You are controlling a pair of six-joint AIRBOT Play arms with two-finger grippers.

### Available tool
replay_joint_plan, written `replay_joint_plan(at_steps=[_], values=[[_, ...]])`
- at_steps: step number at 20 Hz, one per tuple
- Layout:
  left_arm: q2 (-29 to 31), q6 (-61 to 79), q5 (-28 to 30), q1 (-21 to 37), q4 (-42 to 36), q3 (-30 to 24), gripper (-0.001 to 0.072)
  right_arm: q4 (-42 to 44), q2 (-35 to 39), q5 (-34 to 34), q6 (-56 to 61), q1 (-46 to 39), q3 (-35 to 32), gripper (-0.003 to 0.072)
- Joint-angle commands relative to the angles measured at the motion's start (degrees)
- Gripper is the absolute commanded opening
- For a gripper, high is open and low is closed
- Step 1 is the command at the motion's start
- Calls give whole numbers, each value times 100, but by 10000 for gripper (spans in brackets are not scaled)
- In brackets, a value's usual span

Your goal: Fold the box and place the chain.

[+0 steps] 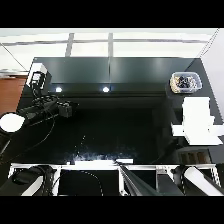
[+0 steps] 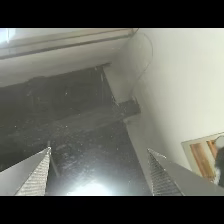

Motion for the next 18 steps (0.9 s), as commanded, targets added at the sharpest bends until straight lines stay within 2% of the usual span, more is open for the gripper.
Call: replay_joint_plan(at_steps=[1,4,7,10,18], values=[[-7,20,0,-17,0,4,707,382,-1137,1051,-538,-715,855,711],[-7,17,-2,-17,-24,4,707,966,-1967,1443,-1478,-730,1064,710],[-7,17,-2,-17,-48,4,707,2094,-2354,1928,-3117,-743,1064,709],[-7,24,24,-15,-42,4,707,1488,-2396,1991,-3585,-748,1060,709],[-7,20,17,-17,-44,4,706,1480,-2592,1799,-5209,-892,813,708]])
